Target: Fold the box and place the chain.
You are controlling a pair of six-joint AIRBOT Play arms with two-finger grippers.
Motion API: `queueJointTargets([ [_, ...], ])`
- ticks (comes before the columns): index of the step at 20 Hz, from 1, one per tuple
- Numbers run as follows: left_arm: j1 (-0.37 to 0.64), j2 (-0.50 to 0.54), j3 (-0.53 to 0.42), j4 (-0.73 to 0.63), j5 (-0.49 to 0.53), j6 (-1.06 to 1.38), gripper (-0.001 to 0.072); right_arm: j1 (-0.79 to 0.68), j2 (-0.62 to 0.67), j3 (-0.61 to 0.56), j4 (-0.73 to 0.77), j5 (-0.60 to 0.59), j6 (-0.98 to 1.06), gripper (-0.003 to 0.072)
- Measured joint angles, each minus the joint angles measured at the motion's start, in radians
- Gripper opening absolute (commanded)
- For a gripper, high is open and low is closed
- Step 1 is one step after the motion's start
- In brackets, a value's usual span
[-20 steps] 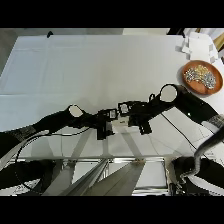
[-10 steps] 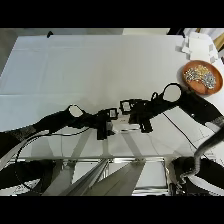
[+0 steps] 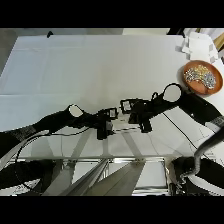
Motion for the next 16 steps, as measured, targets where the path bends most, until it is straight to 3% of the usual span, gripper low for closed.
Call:
queueJointTargets([
  [14, 0.000, 0.000, 0.000, 0.002, 0.000, 0.001, 0.0131, 0.000, -0.003, -0.033, 0.000, -0.004, -0.001, 0.0066],
  [16, 0.000, 0.000, 0.000, 0.003, -0.002, 0.003, 0.0131, 0.000, -0.003, -0.044, -0.011, -0.003, -0.001, 0.0194],
])
